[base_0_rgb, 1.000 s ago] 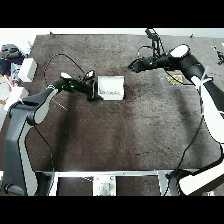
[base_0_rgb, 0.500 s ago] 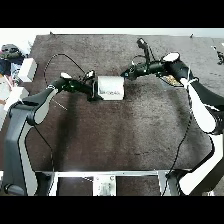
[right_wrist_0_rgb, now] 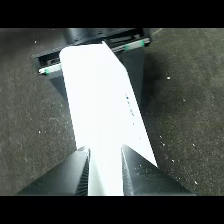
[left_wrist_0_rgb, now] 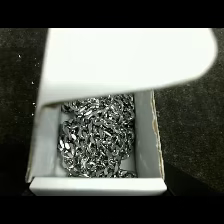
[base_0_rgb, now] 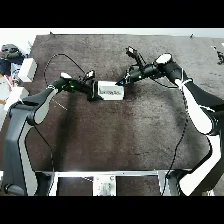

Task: Fold the box and place the chain.

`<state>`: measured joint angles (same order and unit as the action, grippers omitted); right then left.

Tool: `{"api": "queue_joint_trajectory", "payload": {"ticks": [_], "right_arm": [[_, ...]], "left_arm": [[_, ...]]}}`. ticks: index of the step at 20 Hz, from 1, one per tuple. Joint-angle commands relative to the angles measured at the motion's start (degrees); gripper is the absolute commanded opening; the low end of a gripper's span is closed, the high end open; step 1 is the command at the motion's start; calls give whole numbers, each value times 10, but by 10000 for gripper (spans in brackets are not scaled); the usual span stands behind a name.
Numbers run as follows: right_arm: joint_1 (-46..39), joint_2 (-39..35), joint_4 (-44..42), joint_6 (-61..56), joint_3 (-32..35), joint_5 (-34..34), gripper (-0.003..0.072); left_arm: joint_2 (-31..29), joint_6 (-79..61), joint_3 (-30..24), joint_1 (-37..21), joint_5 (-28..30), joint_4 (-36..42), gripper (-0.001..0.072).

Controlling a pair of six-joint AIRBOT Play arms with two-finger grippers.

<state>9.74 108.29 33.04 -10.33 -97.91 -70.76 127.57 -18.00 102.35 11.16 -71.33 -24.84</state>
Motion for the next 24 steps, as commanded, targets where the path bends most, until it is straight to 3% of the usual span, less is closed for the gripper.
{"api": "queue_joint_trajectory", "payload": {"ticks": [1, 2, 3, 18, 21, 23, 24], "right_arm": [[10, 0, 17, 46, 0, -2, 225], [13, 0, 17, 57, 0, -1, 307], [15, 0, 17, 68, 0, 0, 323], [50, 8, 88, 89, 0, 59, 323], [51, 8, 88, 89, 0, 85, 321], [50, 8, 88, 89, 0, 85, 222], [50, 8, 88, 89, 0, 84, 221]], "left_arm": [[0, 0, 0, 0, 0, 0, 444], [0, 0, 0, 0, 0, 0, 444], [0, 0, 0, 0, 0, 0, 443], [0, 0, 0, 0, 0, 0, 443], [0, 0, 0, 0, 0, 0, 443], [0, 0, 0, 0, 0, 0, 443], [0, 0, 0, 0, 0, 0, 444]]}}
